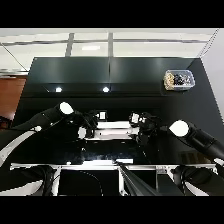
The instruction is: Fold the box and place the chain.
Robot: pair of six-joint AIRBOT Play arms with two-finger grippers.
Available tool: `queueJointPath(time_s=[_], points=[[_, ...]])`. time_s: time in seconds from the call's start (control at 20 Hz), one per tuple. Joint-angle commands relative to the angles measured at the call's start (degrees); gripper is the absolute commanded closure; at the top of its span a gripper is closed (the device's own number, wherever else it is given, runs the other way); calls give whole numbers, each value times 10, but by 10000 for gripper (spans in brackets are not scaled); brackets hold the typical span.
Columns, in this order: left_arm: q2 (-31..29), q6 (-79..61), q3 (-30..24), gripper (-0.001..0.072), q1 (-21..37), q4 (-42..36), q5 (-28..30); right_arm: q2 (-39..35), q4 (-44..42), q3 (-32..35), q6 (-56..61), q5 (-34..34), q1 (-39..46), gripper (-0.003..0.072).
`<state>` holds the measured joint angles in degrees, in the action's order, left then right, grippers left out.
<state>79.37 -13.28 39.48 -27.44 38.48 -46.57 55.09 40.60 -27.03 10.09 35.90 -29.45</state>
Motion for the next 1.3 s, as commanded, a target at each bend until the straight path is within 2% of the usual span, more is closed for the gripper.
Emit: queueJointPath(time_s=[0.0, 0.05, 0.45, 0.75, 1.25], points=[[0, 0, 0, 682, 0, -2, -2, 19, -105, 1, -99, 24, 3, 20], [0, 9, 0, 682, 0, -4, -1, 26, -120, 1, -137, 29, 4, 20], [0, 47, 0, 683, -1, -14, 5, 96, -120, 1, -210, 72, 24, 20], [0, 47, 0, 682, -1, -14, 4, 132, -114, 0, -231, 59, 21, 20], [0, 47, 0, 682, -1, -14, 4, 134, -77, 0, -165, -13, -15, 21]])
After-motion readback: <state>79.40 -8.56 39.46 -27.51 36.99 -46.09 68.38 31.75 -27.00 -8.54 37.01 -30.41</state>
